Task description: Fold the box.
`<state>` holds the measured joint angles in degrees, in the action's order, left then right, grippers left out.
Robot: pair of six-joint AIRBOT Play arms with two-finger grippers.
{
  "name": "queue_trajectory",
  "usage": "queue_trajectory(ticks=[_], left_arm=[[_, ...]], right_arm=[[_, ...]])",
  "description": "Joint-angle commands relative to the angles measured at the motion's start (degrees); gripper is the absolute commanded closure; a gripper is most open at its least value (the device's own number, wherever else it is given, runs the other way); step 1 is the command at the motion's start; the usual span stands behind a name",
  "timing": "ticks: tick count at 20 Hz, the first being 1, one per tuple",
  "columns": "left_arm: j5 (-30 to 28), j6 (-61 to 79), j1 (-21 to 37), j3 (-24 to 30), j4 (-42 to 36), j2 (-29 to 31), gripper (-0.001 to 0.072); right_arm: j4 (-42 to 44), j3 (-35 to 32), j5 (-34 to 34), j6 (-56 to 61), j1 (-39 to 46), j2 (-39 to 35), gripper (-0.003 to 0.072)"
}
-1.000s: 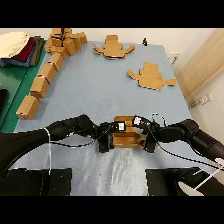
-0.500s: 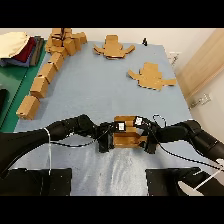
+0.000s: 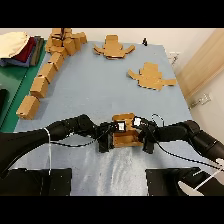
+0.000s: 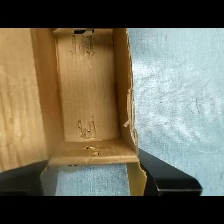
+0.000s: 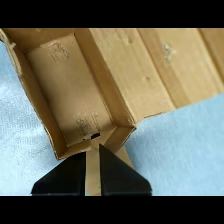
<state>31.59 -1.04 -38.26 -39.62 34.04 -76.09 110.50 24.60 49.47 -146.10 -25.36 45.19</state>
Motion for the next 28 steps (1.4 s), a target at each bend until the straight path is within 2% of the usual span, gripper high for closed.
queue_trajectory(ticks=[1,4,8,9,11,12,13,15,18,24,26,28], left_arm=[[0.0,0.1,0.0,0.0,0.0,0.0,0.0184],[0.0,0.1,0.0,0.0,0.0,0.0,0.0184],[0.0,0.1,0.0,0.0,0.0,0.0,0.0184],[0.0,0.1,0.0,0.0,0.0,0.0,0.0185],[0.0,0.1,0.0,0.0,0.0,0.0,0.0184],[0.0,0.1,0.0,0.0,0.0,0.0,0.0185],[0.0,0.1,0.0,0.0,0.0,0.0,0.0184],[0.0,0.1,0.0,0.0,0.0,0.0,0.0184],[0.0,0.1,0.0,0.0,0.0,0.0,0.0184],[0.0,0.1,0.0,0.0,0.0,0.0,0.0184],[0.0,0.1,0.0,0.0,0.0,0.0,0.0184],[0.0,0.1,0.0,0.0,0.0,0.0,0.0184]], right_arm=[[0.9,0.0,1.6,0.3,-0.1,0.1,0.0554],[0.5,0.0,4.7,3.0,0.0,0.1,0.0554],[-1.3,0.0,5.1,4.5,0.1,0.1,0.0552],[-1.7,0.0,5.1,4.8,0.2,0.1,0.0509],[-2.4,0.0,5.1,5.0,0.5,0.1,0.0490],[-2.8,0.0,5.1,5.1,0.7,0.0,0.0379],[-3.5,0.0,5.0,5.1,0.8,-0.2,0.0328],[-5.1,0.0,4.1,5.1,0.8,-0.9,0.0317],[-7.7,0.0,0.9,5.1,0.8,-1.2,0.0227],[-2.5,0.1,-2.4,2.0,0.7,-1.1,0.0254],[-0.6,0.1,-3.6,-0.3,0.7,-0.7,0.0347],[1.0,0.1,-3.4,-0.5,0.6,-0.3,0.0349]])
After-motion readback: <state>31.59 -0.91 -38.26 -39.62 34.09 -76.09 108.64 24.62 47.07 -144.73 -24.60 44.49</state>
